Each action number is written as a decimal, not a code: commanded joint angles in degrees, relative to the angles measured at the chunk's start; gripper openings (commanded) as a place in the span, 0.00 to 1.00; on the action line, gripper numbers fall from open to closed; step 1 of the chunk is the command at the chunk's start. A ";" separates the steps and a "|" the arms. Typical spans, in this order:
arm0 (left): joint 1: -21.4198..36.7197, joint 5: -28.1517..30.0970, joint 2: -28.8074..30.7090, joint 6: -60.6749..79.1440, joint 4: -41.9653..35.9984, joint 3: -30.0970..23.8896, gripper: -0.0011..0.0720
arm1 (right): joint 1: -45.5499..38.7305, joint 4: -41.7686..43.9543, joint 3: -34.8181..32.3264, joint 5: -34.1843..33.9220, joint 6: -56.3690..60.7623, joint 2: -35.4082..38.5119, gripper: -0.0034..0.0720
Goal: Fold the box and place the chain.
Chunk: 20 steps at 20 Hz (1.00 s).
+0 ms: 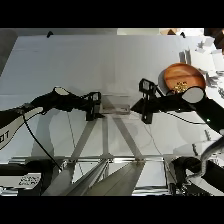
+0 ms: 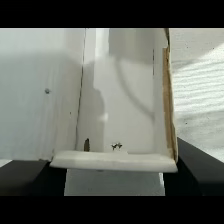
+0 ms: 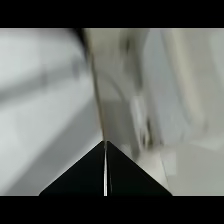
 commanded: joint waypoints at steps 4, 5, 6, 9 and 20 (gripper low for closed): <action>-0.02 0.00 0.00 0.00 0.00 0.00 0.48 | 0.00 23.87 2.19 -13.05 -8.70 -13.99 0.06; -0.02 0.00 0.02 0.00 0.00 0.00 0.48 | -0.02 25.31 2.91 -15.69 -9.07 -16.79 0.06; 0.00 -0.02 0.02 0.00 0.00 0.00 0.48 | -0.04 25.33 3.54 -17.11 -9.05 -19.19 0.06; -0.02 -0.02 0.02 0.00 0.00 0.00 0.48 | -0.04 23.39 3.91 -16.41 -9.14 -24.46 0.06; -0.02 0.00 0.02 0.00 0.00 0.00 0.48 | -0.68 4.57 4.31 -10.03 -1.99 -14.53 0.06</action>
